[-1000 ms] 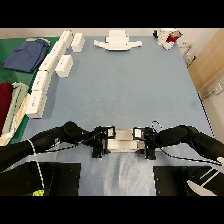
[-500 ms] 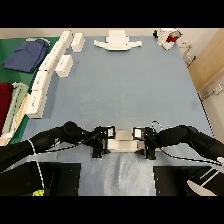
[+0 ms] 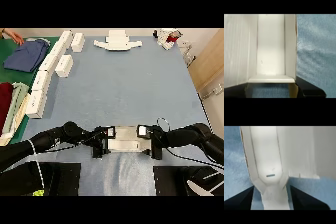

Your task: Fold the box.

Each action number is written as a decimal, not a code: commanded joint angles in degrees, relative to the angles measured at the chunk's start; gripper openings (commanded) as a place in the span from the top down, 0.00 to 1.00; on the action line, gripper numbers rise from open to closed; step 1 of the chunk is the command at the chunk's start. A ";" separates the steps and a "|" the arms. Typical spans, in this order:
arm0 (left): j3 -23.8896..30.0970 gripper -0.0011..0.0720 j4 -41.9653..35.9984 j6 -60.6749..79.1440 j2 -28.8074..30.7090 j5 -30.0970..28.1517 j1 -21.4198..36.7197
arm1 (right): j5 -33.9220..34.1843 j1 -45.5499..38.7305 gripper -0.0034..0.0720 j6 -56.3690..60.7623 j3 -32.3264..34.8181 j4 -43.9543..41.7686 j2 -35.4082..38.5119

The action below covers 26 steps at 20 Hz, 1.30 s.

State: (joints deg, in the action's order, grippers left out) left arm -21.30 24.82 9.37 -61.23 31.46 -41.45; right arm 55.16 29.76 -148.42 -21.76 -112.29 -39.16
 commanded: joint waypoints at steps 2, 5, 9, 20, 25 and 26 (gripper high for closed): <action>-0.07 0.35 0.04 0.07 0.00 0.07 0.02 | 12.83 -0.02 0.27 38.34 -6.05 12.79 8.74; -0.07 0.35 0.04 0.07 0.00 0.09 0.02 | 12.52 0.00 0.83 60.19 -5.77 3.63 9.09; -0.07 0.35 0.04 0.07 0.00 0.09 0.02 | 4.42 2.60 0.88 69.33 -1.49 -23.10 1.92; -0.07 0.35 0.04 0.07 0.00 0.11 0.02 | -11.21 1.49 0.75 69.51 -17.77 -11.69 -20.87; -0.07 0.35 0.04 0.07 0.00 0.11 0.02 | -10.01 1.05 0.75 68.39 -17.75 -11.06 -29.38; -0.07 0.35 0.04 0.07 0.00 0.11 0.00 | -9.81 1.05 0.75 68.39 -17.75 -11.04 -30.23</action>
State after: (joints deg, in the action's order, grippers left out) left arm -21.30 24.84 9.41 -61.23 31.57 -41.45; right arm 44.77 31.20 -79.48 -39.03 -124.36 -65.43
